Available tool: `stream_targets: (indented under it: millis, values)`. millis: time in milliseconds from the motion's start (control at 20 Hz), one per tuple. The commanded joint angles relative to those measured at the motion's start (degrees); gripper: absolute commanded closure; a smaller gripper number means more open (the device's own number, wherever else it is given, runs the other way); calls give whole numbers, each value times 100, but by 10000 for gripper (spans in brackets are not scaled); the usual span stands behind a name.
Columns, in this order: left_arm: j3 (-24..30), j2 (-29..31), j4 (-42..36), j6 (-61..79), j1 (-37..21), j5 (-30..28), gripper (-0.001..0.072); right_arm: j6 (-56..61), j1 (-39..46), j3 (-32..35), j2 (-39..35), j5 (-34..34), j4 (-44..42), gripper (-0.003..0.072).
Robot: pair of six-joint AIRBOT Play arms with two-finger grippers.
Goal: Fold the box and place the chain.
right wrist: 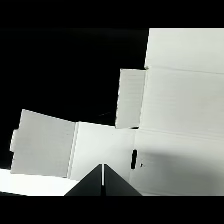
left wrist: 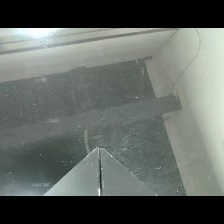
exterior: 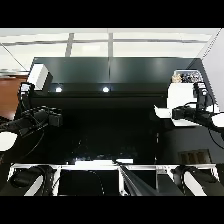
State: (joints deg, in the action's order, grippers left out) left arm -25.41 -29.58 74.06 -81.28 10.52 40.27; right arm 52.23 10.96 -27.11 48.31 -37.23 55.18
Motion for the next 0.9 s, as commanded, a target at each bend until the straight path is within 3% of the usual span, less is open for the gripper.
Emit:
stream_targets:
  millis: [0, 400, 650, 800, 850]
  values:
    - [4, 4, 0, 0, 4, -2, 682, 2, 0, 2, -4, 0, 0, 672]
    - [4, 4, 0, 0, 4, -4, 682, 4, 0, 0, -4, 2, -68, 672]
    - [4, -4, 0, 0, 4, -162, 683, 2, 0, 0, -4, 4, -1021, 672]
    - [4, -101, 2, 0, 4, -577, 678, 2, -2, 2, 11, 699, -1523, 668]
    - [4, -190, 0, 0, 4, -831, 550, 2, -2, 2, 17, 1147, -1681, 416]
